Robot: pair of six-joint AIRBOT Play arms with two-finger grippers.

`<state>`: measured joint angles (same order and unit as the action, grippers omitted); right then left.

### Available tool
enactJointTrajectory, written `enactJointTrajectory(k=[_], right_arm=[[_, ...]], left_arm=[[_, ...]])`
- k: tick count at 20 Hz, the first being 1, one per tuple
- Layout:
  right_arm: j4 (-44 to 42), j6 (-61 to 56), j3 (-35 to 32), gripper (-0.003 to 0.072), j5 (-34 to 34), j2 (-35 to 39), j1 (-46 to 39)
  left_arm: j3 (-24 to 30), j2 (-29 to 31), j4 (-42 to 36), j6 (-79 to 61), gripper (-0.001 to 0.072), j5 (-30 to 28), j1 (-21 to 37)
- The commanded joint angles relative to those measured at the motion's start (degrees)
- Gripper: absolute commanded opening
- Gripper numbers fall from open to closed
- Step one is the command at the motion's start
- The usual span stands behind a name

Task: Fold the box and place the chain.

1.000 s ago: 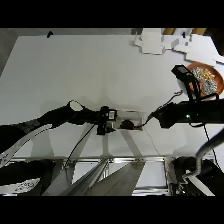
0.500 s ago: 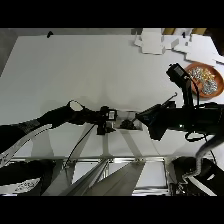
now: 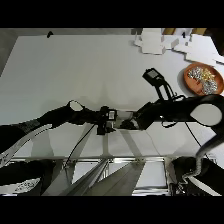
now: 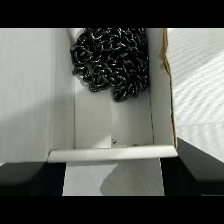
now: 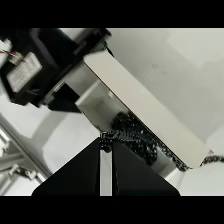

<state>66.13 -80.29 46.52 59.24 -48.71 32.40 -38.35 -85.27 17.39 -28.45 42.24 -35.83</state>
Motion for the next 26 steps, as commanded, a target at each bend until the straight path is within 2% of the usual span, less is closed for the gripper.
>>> enactJointTrajectory(k=[1, 2, 4, 9, 14, 21, 26], right_arm=[[1.1, 1.1, -0.1, 0.0023, 2.5, -5.8, 0.0], [1.1, 1.4, -0.1, 0.0055, 2.6, -6.8, 0.0], [0.9, 2.9, -0.1, 0.0241, 3.0, -8.0, 0.0], [1.4, 2.8, 2.3, 0.0245, 5.0, -7.3, -0.8], [1.6, 2.8, 8.4, 0.0239, 6.9, -7.3, -10.1], [10.1, 1.4, 8.2, 0.0238, 5.6, -10.8, -24.5], [9.8, 0.2, 5.8, 0.0238, 5.6, -16.1, -25.7]], left_arm=[[0.0, 0.0, 0.0, 0.0, 0.0273, 0.0, 0.0], [0.0, 0.0, 0.0, 0.0, 0.0273, 0.0, 0.0], [0.0, 0.0, 0.0, 0.0, 0.0273, 0.0, 0.0], [0.0, 0.0, 0.0, 0.0, 0.0273, 0.0, 0.0], [0.0, 0.0, 0.0, 0.0, 0.0273, 0.0, 0.0], [0.0, 0.0, 0.0, 0.0, 0.0273, 0.0, 0.0], [0.0, 0.0, 0.0, 0.0, 0.0273, 0.0, 0.0]])
